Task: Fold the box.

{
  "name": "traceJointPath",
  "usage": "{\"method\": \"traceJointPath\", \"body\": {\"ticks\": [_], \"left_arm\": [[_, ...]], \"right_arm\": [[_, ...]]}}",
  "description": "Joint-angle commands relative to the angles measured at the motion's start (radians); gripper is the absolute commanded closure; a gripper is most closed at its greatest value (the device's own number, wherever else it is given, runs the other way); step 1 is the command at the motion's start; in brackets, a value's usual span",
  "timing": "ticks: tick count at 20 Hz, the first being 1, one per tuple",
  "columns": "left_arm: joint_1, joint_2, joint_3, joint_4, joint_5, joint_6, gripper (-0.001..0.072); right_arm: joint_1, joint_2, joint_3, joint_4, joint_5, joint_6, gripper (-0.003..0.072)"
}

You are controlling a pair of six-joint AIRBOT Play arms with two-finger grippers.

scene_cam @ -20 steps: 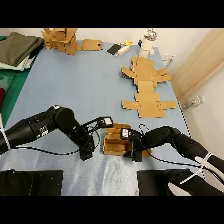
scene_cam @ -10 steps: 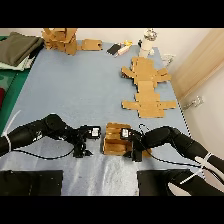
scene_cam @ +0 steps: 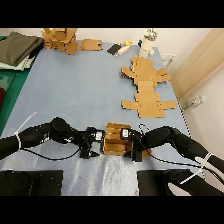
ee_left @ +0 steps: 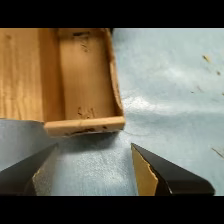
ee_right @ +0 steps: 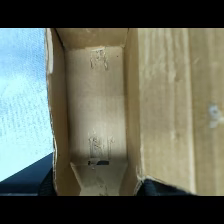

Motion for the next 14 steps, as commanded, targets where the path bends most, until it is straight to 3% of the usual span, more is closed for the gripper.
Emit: {"method": "traceJointPath", "body": {"ticks": [1, 14], "left_arm": [[-0.014, -0.006, 0.0, -0.045, 0.042, 0.022, -0.0011], [-0.073, -0.031, 0.026, -0.053, 0.047, 0.022, -0.0011]], "right_arm": [[0.001, 0.0, 0.0, 0.0, 0.0, 0.0, 0.0191], [0.001, 0.0, 0.0, 0.0, 0.0, 0.0, 0.0191]]}}
